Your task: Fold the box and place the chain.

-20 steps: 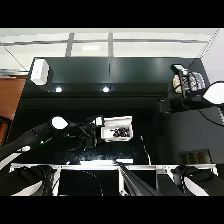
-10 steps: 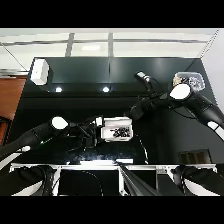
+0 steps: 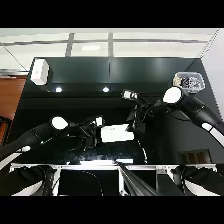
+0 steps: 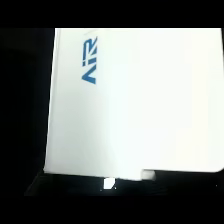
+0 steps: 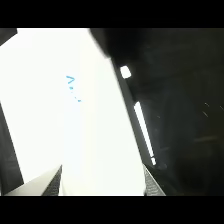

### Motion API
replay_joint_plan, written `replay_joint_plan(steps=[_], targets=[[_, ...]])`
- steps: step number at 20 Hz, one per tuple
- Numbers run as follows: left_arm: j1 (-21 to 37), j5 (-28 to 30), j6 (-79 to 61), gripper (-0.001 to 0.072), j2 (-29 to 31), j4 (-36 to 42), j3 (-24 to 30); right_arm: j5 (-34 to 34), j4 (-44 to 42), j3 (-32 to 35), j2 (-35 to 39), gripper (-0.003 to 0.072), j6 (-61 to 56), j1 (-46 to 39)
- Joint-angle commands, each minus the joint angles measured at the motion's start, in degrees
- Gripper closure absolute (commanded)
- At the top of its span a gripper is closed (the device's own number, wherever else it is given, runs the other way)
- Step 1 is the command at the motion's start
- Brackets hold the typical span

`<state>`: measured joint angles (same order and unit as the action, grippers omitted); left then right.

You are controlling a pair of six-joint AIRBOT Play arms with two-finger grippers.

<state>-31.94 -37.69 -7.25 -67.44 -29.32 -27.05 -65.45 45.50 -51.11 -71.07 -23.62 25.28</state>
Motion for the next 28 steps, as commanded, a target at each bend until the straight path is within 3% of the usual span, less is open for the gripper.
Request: replay_joint_plan(steps=[1,9,17,18,19,24,25,26,28], targets=[[0.02,-0.04,-0.02,0.0290,-0.04,0.00,0.02,0.33,1.07,0.00,-0.07,0.0084,4.15,2.23],[0.02,-0.07,-0.02,0.0290,-0.04,0.00,0.02,-0.92,0.09,0.00,-0.04,0.0084,4.13,3.23],[0.02,-0.24,-0.02,0.0290,-0.04,0.00,0.02,2.51,1.16,0.02,-0.07,0.0099,4.09,3.89],[0.02,-0.24,-0.02,0.0289,-0.04,0.00,0.02,2.47,1.14,0.00,-0.07,0.0273,4.09,3.89],[0.02,-0.24,-0.02,0.0289,-0.04,0.00,0.02,2.43,1.11,0.00,-0.07,0.0320,4.09,3.89],[0.02,-0.26,-0.02,0.0289,-0.04,0.00,0.02,2.47,1.11,0.00,-0.07,0.0322,4.04,3.89],[0.02,-0.26,-0.02,0.0289,-0.04,0.00,0.02,2.29,1.09,0.00,-0.07,0.0429,3.91,3.89],[0.02,-0.24,-0.02,0.0289,-0.04,0.00,0.02,2.23,1.11,0.02,-0.07,0.0484,3.80,3.89],[0.02,-0.26,-0.02,0.0290,-0.04,0.00,0.02,2.14,1.07,0.02,-0.09,0.0484,3.48,3.89]])
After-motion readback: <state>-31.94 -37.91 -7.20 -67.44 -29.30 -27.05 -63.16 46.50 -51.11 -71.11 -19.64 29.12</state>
